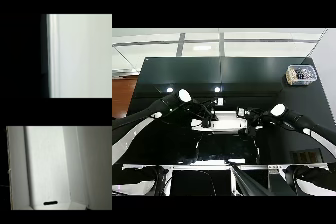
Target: Fold the box and place the chain.
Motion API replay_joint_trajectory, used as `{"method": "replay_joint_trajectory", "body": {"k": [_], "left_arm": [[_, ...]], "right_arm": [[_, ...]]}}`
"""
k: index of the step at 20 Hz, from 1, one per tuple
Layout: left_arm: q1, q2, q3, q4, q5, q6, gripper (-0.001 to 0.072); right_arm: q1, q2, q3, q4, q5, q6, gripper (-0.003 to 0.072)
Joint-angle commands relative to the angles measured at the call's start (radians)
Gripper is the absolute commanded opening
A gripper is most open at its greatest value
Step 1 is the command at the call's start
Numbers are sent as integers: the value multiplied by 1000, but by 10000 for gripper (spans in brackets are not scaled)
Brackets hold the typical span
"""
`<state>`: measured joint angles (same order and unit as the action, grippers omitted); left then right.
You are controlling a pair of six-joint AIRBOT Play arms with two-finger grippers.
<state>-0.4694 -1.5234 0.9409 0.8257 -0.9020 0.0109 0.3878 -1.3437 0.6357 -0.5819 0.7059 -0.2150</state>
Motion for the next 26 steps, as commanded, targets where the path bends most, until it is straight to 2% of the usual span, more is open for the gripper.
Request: {"method": "replay_joint_trajectory", "body": {"k": [1,3,5,8,9,11,12,16,17,18,19,20,21,22,23,26], "left_arm": [[0,-1,0,0,1,0,26],[0,-1,0,0,1,0,26],[0,-1,0,0,1,0,26],[0,0,4,0,-3,-50,29],[0,2,7,2,-3,-71,55],[9,18,23,15,-8,-101,524],[18,38,38,35,-21,-150,579],[84,167,92,266,-146,-462,578],[110,205,94,309,-206,-533,542],[140,234,94,330,-282,-595,348],[172,249,94,313,-383,-653,64],[207,248,92,217,-518,-715,25],[232,246,73,57,-614,-743,24],[237,249,28,-103,-649,-740,22],[220,251,-20,-180,-625,-740,22],[95,243,-174,-238,-391,-740,25]], "right_arm": [[1,-1,1,-7,-8,10,720],[1,-1,1,-7,-8,9,717],[1,-1,1,-10,-7,9,496],[5,-1,1,-14,-7,9,483],[5,-1,1,-16,-7,9,483],[5,-1,1,-16,-7,9,483],[5,-1,1,-16,-7,9,483],[5,-1,1,-16,-7,9,483],[5,-1,1,-16,-7,9,482],[5,-1,1,-16,-7,9,482],[5,-1,1,-16,-7,9,482],[5,-1,1,-16,-7,9,482],[5,-1,1,-16,-7,9,481],[5,-1,1,-16,-7,9,481],[5,-1,1,-16,-7,9,481],[5,-1,1,-16,-7,9,480]]}}
